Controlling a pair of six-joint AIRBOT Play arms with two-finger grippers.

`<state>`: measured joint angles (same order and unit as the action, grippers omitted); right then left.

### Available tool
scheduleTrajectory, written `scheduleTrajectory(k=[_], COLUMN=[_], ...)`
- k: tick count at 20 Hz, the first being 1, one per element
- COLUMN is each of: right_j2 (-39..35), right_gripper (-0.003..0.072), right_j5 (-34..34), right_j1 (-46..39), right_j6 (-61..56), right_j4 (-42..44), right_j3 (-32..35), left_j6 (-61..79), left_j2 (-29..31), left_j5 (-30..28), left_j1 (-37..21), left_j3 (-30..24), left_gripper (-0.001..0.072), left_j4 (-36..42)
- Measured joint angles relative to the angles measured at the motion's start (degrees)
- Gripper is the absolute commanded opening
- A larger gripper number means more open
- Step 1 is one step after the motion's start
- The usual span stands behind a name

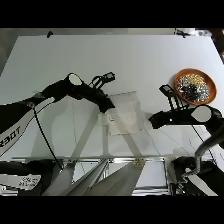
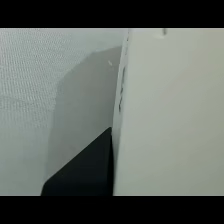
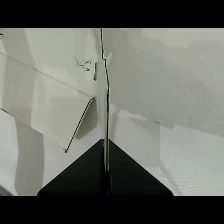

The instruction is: Fold the box and place the chain.

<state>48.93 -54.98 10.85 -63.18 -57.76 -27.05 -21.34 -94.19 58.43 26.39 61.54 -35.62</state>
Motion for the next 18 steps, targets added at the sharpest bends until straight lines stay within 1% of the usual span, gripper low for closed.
scheduleTrajectory(k=[2,3,6,9,11,13,14,15,17,18], right_j2=[-0.11,-0.24,-1.99,-6.29,-10.14,-14.1,-16.02,-17.62,-20.22,-21.16], right_gripper=[0.027,0.0331,0.0338,0.0338,0.0338,0.0338,0.0338,0.0338,0.0337,0.0337], right_j5=[-1.31,-2.47,-5.57,-8.92,-11.5,-14.36,-15.69,-16.72,-18.18,-18.62], right_j1=[-0.02,0.0,-0.02,-0.02,-0.02,-0.02,-0.02,-0.02,-0.02,-0.02], right_j6=[0.02,0.02,0.02,-0.15,-1.64,-3.26,-4.04,-4.52,-5.88,-6.43], right_j4=[-0.07,-0.09,-0.31,-1.7,-4.48,-8.2,-9.9,-11.17,-12.92,-13.51], right_j3=[-0.48,-1.01,-3.76,-6.25,-6.99,-7.41,-7.52,-7.63,-7.74,-7.76], left_j6=[0.07,0.17,0.26,-1.01,-1.62,-1.62,-1.62,-1.62,-1.6,-1.22], left_j2=[0.98,1.95,6.14,11.15,13.79,15.15,15.45,15.65,15.82,15.82], left_j5=[1.49,1.62,4.7,8.11,9.92,11.67,11.3,9.46,2.73,-0.98], left_j1=[-0.02,-0.04,0.04,1.09,3.08,6.01,7.43,8.87,10.95,11.56], left_j3=[-0.02,-0.04,-0.04,-0.04,-0.02,-0.2,-0.57,-1.22,-3.26,-4.52], left_gripper=[0.0001,0.0,-0.0001,-0.0001,0.0,-0.0001,-0.0001,-0.0001,0.0002,0.0002], left_j4=[-1.29,-1.95,-3.32,-5.31,-7.58,-9.84,-10.69,-11.26,-11.37,-10.23])
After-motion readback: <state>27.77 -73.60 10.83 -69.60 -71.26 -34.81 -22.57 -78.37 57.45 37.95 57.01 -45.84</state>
